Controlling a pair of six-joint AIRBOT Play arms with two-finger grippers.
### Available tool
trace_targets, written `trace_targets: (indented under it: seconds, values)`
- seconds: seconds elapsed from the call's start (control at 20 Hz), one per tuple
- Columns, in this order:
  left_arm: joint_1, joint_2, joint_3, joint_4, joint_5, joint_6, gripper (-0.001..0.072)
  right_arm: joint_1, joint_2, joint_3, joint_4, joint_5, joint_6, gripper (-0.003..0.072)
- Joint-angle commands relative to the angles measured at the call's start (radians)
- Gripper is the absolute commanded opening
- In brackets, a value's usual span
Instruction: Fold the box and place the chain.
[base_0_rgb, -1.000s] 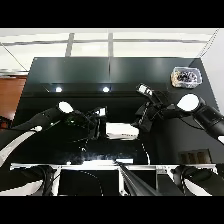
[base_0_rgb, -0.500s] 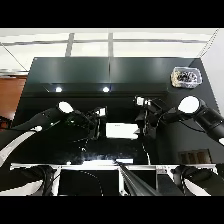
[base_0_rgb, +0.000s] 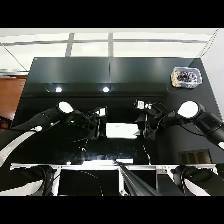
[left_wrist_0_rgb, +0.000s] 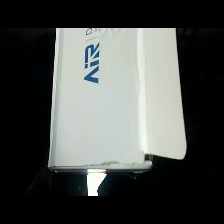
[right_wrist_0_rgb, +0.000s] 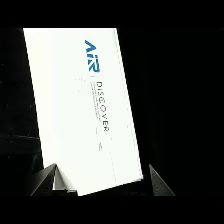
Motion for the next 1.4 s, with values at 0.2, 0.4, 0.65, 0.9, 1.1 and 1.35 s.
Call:
trace_targets:
  seconds: [0.2, 0.4, 0.65, 0.9, 1.1, 1.35]
  values:
    - [-0.001, -0.001, 0.0, 0.0, 0.0, 0.0, 0.0483, 0.048, 0.001, -0.007, 0.0, -0.067, -0.063, 0.0674]
    - [-0.001, -0.001, 0.0, 0.0, 0.0, 0.0, 0.0483, 0.085, 0.001, -0.007, 0.0, -0.112, -0.062, 0.0674]
    - [-0.001, -0.001, 0.0, 0.0, 0.0, 0.0, 0.0483, 0.085, 0.001, -0.007, 0.004, -0.113, 0.015, 0.0433]
    - [-0.001, -0.001, 0.0, 0.0, 0.0, 0.0, 0.0483, 0.085, 0.001, -0.007, 0.01, -0.103, 0.032, 0.0224]
    - [-0.001, -0.001, 0.0, 0.0, 0.0, 0.0, 0.0483, 0.086, -0.001, -0.01, 0.006, -0.091, 0.036, 0.0225]
    - [-0.001, -0.001, 0.0, 0.0, 0.0, 0.0, 0.0483, 0.086, -0.006, -0.016, 0.0, -0.084, 0.036, 0.0226]
